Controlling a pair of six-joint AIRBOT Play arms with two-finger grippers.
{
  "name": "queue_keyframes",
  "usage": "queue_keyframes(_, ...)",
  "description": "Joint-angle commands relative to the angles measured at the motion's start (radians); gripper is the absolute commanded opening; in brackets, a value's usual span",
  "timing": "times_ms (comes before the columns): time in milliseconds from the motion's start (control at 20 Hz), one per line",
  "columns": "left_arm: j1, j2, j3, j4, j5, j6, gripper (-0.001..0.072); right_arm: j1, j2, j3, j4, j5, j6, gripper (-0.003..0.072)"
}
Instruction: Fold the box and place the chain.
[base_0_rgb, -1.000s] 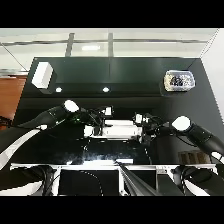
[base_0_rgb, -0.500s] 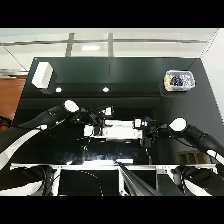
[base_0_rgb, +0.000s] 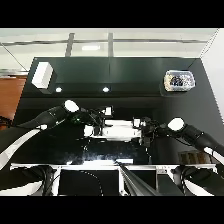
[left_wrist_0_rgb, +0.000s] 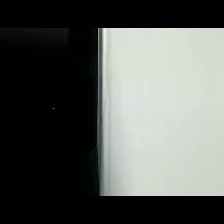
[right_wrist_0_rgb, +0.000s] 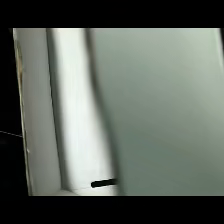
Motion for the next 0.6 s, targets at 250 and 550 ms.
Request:
queue_keyframes(250, 0.000, 0.030, 0.001, 0.003, -0.001, -0.003, 0.0232, 0.001, -0.003, 0.000, -0.005, -0.002, 0.001, 0.0461)
queue_keyframes(550, 0.001, 0.279, 0.000, 0.423, -0.076, -0.558, 0.0569, 0.001, -0.003, 0.000, -0.005, -0.002, 0.001, 0.0461)
